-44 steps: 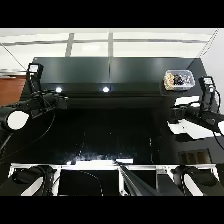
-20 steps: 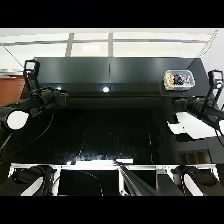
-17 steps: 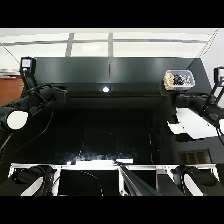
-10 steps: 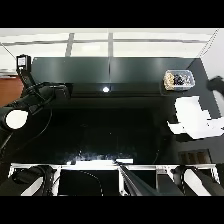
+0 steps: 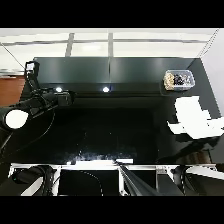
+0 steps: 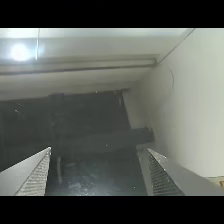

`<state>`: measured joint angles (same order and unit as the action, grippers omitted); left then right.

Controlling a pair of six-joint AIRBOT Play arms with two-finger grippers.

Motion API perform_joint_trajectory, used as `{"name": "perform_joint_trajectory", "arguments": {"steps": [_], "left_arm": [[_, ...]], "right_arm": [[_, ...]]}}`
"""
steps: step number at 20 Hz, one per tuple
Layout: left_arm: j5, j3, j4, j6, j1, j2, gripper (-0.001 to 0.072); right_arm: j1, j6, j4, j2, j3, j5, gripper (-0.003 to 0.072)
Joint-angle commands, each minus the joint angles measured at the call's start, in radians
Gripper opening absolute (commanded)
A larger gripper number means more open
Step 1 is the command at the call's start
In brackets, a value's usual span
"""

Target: Fold the box and place the chain.

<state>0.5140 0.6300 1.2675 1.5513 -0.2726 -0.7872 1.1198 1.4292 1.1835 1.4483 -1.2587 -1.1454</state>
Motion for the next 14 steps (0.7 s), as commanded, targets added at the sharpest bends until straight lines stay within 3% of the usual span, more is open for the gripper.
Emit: {"name": "perform_joint_trajectory", "arguments": {"steps": [1,3,10,14], "left_arm": [[0.018,0.000,-0.002,-0.001,0.000,0.001,0.0703],[0.018,0.000,-0.001,-0.001,0.000,0.001,0.0703],[0.018,0.000,-0.016,-0.001,0.000,0.000,0.0703],[0.019,0.000,-0.016,-0.001,0.000,0.000,0.0703]], "right_arm": [[0.075,-0.317,-0.122,0.167,-0.084,-0.226,0.0713],[0.069,-0.422,-0.216,0.236,-0.102,-0.323,0.0682],[0.051,-0.458,-0.319,0.394,-0.223,-0.452,0.0671],[0.029,-0.457,-0.268,0.421,-0.249,-0.487,0.0663]]}}
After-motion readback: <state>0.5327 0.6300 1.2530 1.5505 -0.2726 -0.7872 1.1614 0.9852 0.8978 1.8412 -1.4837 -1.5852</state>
